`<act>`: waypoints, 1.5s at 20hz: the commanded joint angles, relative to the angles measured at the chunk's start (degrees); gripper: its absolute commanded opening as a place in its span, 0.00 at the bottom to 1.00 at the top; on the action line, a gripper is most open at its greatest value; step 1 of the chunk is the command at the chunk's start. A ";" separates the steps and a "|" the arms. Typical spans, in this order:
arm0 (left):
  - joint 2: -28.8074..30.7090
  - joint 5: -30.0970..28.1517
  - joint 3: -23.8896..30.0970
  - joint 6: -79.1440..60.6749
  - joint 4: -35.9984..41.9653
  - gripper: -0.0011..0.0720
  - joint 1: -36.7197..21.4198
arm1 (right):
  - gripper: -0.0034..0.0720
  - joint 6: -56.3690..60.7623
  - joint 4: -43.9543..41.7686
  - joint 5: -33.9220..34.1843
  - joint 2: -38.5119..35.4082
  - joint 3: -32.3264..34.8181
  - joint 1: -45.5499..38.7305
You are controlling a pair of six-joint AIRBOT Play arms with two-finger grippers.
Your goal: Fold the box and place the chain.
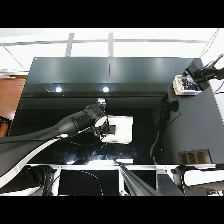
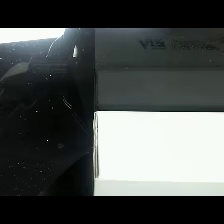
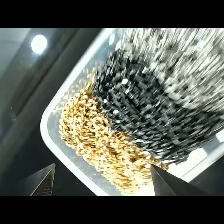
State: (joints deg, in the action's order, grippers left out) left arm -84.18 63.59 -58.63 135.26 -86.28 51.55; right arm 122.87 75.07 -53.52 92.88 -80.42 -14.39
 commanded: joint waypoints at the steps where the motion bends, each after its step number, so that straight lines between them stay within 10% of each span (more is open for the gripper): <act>1: -0.02 -0.09 -0.02 -0.02 -0.02 0.06 0.00 | 1.00 6.95 -3.50 -2.54 4.22 -2.67 -0.61; 3: -0.02 -0.09 -0.02 -0.02 -0.04 0.06 0.00 | 0.86 8.59 -1.25 -1.92 4.48 -2.67 -0.68; 14: -0.02 -0.11 -0.02 -0.02 -0.02 0.06 0.00 | 0.85 8.44 -3.69 1.88 8.15 -3.26 0.85; 17: -0.02 -0.13 -0.02 -0.02 -0.02 0.06 0.00 | 0.72 6.49 -3.52 1.90 8.52 -3.26 1.38; 19: -0.02 -0.11 -0.02 -0.02 -0.02 0.06 0.00 | 0.17 2.51 -4.55 0.94 8.44 -3.93 1.31; 20: -0.02 -0.13 -0.02 -0.02 -0.02 0.06 0.00 | 0.07 0.04 -4.59 0.24 8.33 -4.50 1.31; 30: -0.02 -0.11 -0.02 0.00 0.00 0.06 0.02 | 0.08 -25.68 -4.57 -5.35 -9.09 -8.00 1.18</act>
